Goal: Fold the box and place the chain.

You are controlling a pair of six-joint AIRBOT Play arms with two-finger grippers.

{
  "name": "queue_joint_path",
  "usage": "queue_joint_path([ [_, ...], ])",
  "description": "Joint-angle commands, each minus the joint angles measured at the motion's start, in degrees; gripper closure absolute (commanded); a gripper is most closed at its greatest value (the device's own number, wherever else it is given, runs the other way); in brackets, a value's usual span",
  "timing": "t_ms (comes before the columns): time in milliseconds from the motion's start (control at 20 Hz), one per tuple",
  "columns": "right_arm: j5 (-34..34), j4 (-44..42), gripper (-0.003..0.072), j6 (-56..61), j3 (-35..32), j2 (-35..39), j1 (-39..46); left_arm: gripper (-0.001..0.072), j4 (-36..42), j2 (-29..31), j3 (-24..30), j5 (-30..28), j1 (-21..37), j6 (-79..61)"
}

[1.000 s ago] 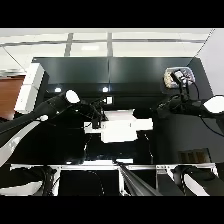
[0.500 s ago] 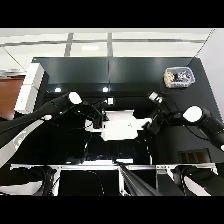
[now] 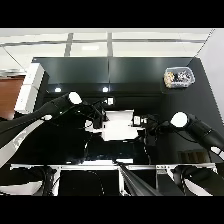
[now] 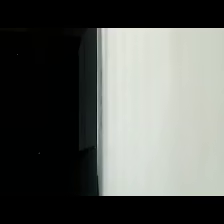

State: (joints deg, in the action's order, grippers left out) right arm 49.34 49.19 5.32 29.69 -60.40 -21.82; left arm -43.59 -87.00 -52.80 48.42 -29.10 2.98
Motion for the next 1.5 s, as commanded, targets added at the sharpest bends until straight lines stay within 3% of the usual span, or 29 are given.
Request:
queue_joint_path([
  [0, -2.9, -7.2, -0.0021, -5.7, -1.9, -1.4, -1.2, 0.0677, 0.0, 0.0, 0.0, 0.3, 0.0, 0.0],
  [200, -8.3, -14.6, -0.0021, -6.4, -2.2, -1.6, -1.9, 0.0677, 0.0, 0.0, 0.0, 1.6, 0.0, 0.0],
  [550, -13.5, -8.0, -0.0021, -6.7, -1.9, 3.2, -1.9, 0.0677, 0.0, 0.0, 0.0, 1.6, 0.0, 0.0],
  [950, -14.7, -11.1, -0.0016, -11.8, 1.0, 3.7, -0.5, 0.0678, 0.0, 0.0, 0.0, 1.6, 0.0, 0.0],
  [1050, -13.2, -15.4, -0.0016, -11.6, 1.0, 3.5, 1.4, 0.0677, 0.0, 0.0, 0.0, 1.6, 0.0, 0.0],
  [1250, -12.0, -15.6, -0.0016, -11.8, 1.0, 1.2, 2.4, 0.0677, -0.1, 0.0, 0.0, 1.5, 0.0, 0.0],
  [1450, -6.2, -16.5, -0.0016, -18.7, 1.0, -1.3, 2.2, 0.0677, -0.1, 0.0, 0.0, 1.5, 0.0, 0.0],
])
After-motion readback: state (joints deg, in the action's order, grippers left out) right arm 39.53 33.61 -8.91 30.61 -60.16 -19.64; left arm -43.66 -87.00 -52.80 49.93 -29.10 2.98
